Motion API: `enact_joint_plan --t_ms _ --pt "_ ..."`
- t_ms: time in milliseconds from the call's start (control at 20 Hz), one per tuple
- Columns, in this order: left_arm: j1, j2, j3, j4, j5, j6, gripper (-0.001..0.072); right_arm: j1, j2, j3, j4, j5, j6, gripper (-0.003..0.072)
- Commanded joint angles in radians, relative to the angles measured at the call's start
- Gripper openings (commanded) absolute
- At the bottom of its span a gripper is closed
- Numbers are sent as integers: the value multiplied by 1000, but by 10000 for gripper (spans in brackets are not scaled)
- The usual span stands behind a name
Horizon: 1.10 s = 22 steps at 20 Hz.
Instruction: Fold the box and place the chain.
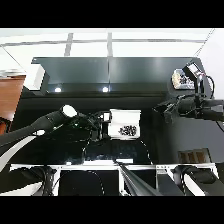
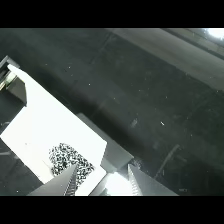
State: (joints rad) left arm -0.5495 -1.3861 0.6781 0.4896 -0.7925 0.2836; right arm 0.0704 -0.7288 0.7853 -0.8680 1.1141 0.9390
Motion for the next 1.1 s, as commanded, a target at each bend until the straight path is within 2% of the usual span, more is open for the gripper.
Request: enact_joint_plan --t_ms 0,50,150,200,400,550,600,650,700,750,950,1000,1050 --pt "-4 0 2 7 11 -1 331 0 0 1 0 0 0 368" --pt "-4 0 2 7 13 -1 275 0 0 1 0 0 0 368" --pt "-3 0 2 7 38 -17 267 0 -1 0 2 0 0 368" --pt "-2 0 2 7 55 -37 234 0 -2 0 3 -9 1 368" --pt "4 0 2 7 67 -60 234 10 -60 0 11 -130 112 370" --pt "15 0 2 7 80 -60 233 57 -164 17 12 -297 113 370" --pt "20 0 2 7 79 -60 233 71 -212 38 16 -317 117 376" --pt "22 0 2 7 79 -60 233 83 -272 64 33 -323 116 461" --pt "22 0 2 7 79 -60 233 95 -325 86 43 -323 110 694" --pt "21 0 2 7 79 -60 233 109 -379 106 47 -322 89 712" --pt "21 0 2 7 78 -60 233 157 -520 132 48 -294 -41 705" --pt "21 0 2 6 78 -65 233 170 -528 132 48 -260 -131 705" --pt "21 0 2 7 78 -75 233 182 -525 133 46 -209 -305 705"
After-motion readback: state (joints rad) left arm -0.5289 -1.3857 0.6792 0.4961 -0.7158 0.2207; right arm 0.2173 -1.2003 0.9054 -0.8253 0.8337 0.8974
